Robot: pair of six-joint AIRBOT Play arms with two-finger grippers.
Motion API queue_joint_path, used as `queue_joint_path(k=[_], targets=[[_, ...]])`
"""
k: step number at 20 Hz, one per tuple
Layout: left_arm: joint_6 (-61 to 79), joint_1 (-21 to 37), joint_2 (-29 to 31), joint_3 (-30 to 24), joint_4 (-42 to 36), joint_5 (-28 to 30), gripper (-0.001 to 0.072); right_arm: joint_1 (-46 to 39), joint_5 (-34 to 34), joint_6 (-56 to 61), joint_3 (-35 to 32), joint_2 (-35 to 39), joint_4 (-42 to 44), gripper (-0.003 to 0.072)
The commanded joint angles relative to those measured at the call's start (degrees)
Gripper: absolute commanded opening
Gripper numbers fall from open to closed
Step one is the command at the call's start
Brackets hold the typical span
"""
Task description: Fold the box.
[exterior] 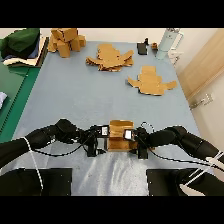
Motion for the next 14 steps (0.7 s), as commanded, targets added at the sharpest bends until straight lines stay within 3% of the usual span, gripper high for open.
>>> queue_joint_path(k=[1,5,14], targets=[[0.2,-3.02,0.26,-0.31,-2.12,3.74,0.0706,0.02,0.0,0.0,-0.02,0.04,0.0,0.0538],[-0.09,-4.7,0.24,-0.28,-2.99,7.74,0.0706,0.02,0.0,0.0,-0.02,0.04,0.02,0.0538],[-0.31,-6.21,-1.2,0.92,-4.04,7.26,0.0705,0.02,0.0,0.02,-0.02,0.04,0.0,0.0538]])
